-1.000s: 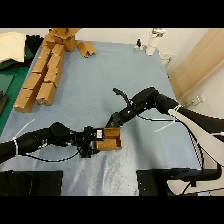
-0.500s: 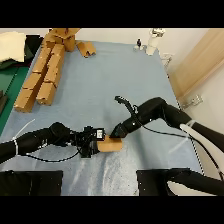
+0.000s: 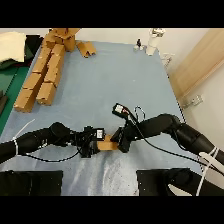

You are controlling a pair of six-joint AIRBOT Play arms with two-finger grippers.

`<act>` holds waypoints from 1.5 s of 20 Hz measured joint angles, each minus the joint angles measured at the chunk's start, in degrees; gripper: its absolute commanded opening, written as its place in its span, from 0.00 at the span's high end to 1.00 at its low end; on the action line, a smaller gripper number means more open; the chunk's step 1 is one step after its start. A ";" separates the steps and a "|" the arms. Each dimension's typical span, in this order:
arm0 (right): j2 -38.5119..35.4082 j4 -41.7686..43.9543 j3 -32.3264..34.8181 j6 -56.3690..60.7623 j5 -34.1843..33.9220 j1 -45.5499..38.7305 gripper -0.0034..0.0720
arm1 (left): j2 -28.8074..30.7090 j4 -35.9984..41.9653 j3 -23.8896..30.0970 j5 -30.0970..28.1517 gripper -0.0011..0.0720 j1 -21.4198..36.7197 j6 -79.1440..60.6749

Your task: Fold the box.

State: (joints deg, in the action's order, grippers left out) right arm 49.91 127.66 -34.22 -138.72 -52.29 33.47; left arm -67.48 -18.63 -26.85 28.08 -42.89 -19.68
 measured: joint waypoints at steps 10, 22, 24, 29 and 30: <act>-7.17 -19.82 6.32 -4.33 15.34 17.55 0.90 | 0.00 0.02 0.00 -0.02 0.18 0.00 0.02; -7.02 -29.11 9.92 -4.31 20.96 21.42 0.45 | 0.00 0.02 0.00 -0.02 0.18 0.00 0.02; -6.56 -30.49 9.94 -4.31 22.29 21.51 0.45 | 0.00 0.02 0.00 -0.02 0.18 0.00 0.04; -7.17 -31.98 9.57 -4.31 23.69 21.70 0.59 | 0.00 0.04 0.00 -0.13 0.18 0.02 0.11; -7.69 -32.15 9.51 -4.31 23.85 21.79 0.61 | 0.00 0.04 0.00 -0.11 0.18 0.02 0.11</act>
State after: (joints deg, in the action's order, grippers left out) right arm 42.22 95.50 -24.71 -143.02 -28.45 55.27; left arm -67.48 -18.59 -26.85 27.97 -42.87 -19.57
